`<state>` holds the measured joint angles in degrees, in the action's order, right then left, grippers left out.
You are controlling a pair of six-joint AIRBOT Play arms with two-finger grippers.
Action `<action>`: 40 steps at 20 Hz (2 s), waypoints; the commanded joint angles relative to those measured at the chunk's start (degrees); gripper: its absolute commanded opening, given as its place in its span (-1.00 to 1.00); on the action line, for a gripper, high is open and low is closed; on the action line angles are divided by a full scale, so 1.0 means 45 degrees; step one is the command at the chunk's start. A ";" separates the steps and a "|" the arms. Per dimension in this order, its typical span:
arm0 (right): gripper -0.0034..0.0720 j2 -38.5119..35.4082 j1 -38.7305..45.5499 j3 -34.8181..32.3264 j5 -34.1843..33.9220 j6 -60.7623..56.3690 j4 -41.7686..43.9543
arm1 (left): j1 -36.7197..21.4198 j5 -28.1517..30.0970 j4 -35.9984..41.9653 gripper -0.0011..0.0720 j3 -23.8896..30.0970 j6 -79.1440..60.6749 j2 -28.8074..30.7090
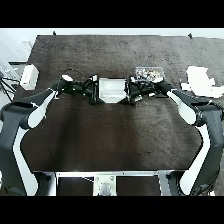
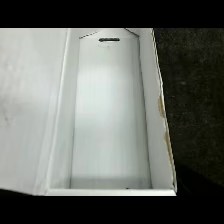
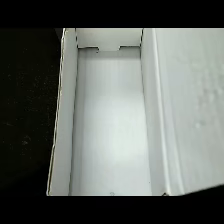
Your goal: Fold the box and place the chain.
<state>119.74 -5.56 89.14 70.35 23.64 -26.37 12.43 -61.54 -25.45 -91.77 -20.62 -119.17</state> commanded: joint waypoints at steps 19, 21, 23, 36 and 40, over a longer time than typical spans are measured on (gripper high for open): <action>0.41 0.0000 -0.0010 0.0000 0.0005 -0.0005 0.0005 | 0.0005 0.0053 0.0146 0.28 0.0000 0.0005 -0.0053; 0.40 0.0000 -0.0010 0.0000 0.0005 -0.0005 0.0005 | 0.0005 0.0053 0.0146 0.28 0.0000 0.0005 -0.0053; 0.41 0.0000 -0.0010 0.0000 0.0005 0.0000 0.0005 | 0.0005 0.0053 0.0146 0.28 0.0000 0.0005 -0.0053; 0.48 0.0000 -0.0015 0.0005 0.0010 0.0000 0.0010 | 0.0005 0.0053 0.0146 0.28 0.0000 0.0005 -0.0053; 0.99 -0.0029 0.0039 0.0034 0.0102 0.0005 0.0053 | 0.0005 0.0053 0.0146 0.28 0.0000 0.0000 -0.0053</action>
<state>119.74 -5.54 89.17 70.52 23.70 -26.41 12.47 -61.04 -24.58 -91.72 -20.58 -119.46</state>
